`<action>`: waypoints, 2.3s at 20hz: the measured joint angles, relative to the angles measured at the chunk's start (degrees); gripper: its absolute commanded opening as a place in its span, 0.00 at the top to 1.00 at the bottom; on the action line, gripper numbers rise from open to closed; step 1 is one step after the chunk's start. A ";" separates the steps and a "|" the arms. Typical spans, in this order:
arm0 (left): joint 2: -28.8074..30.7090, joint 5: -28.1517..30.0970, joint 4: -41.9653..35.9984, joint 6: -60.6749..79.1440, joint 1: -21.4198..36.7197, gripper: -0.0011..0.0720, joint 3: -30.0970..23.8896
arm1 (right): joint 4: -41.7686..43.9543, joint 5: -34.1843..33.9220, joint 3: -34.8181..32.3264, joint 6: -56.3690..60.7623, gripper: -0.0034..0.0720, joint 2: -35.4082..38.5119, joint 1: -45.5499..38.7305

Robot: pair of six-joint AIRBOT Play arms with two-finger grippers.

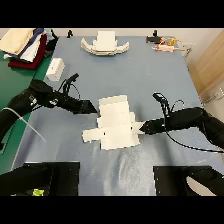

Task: Fold the box.

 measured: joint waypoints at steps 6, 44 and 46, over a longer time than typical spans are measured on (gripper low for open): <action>-11.21 -0.59 -9.81 15.41 -0.04 0.17 2.73 | -0.07 0.81 -0.33 -0.02 0.95 0.81 0.26; -23.47 -16.00 -12.59 39.52 -8.28 0.98 16.46 | -32.02 4.48 4.83 17.77 0.62 -1.20 0.26; -22.18 -14.27 -12.52 42.10 -9.29 0.98 16.04 | -33.38 4.74 5.77 20.74 0.62 -1.14 0.26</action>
